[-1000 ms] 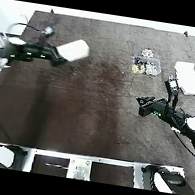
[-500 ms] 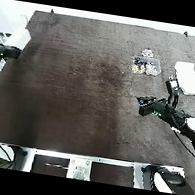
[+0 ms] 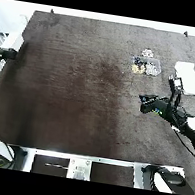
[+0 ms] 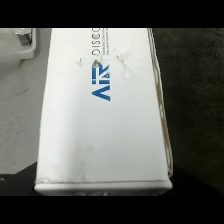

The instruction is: Fold the box and place the chain.

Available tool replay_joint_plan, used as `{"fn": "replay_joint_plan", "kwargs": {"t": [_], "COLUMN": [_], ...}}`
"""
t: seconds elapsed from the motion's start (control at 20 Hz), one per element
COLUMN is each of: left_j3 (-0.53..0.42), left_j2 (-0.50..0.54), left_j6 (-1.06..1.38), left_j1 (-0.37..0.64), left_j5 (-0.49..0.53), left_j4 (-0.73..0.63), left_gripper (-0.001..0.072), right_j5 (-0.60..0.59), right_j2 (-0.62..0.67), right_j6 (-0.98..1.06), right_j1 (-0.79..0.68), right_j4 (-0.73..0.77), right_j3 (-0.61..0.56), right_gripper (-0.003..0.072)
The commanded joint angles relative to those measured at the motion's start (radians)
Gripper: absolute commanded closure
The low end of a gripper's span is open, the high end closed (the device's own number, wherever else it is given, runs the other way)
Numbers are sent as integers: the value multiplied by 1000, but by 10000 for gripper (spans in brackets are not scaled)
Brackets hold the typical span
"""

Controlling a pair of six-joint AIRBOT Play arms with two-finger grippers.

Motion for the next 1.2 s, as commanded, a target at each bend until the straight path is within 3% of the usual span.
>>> {"fn": "replay_joint_plan", "kwargs": {"t": [0.0, 0.5, 0.55, 0.6, 0.8, 0.9, 1.0, 1.1, 1.15], "left_j3": [89, 111, 111, 112, 116, 116, 117, 117, 117], "left_j2": [-72, -143, -143, -143, -142, -139, -121, -85, -63], "left_j6": [0, 2, 3, 2, 2, 2, 3, 8, 8], "left_j1": [1, 1, 2, 2, 2, 2, 2, 5, 5], "left_j5": [-86, -8, -11, -10, -25, -51, -49, -46, -51], "left_j4": [0, -2, -1, -2, 0, 0, 1, 20, 42], "left_gripper": [694, 687, 418, -2, -11, -11, -11, -11, -11], "right_j5": [-10, -10, -10, -10, -10, -10, -10, -10, -10], "right_j2": [-1, -2, -2, -2, -2, -2, -2, -1, -1], "right_j6": [0, 0, 0, 0, 0, 0, 0, 0, 0], "right_j1": [0, 0, 0, 0, 0, 0, 0, 0, 0], "right_j4": [11, 42, 42, 44, 44, 44, 44, 44, 44], "right_j3": [-1, 0, 0, 0, 0, 0, 0, 0, 0], "right_gripper": [678, 678, 678, 678, 676, 514, 415, 242, 211]}}
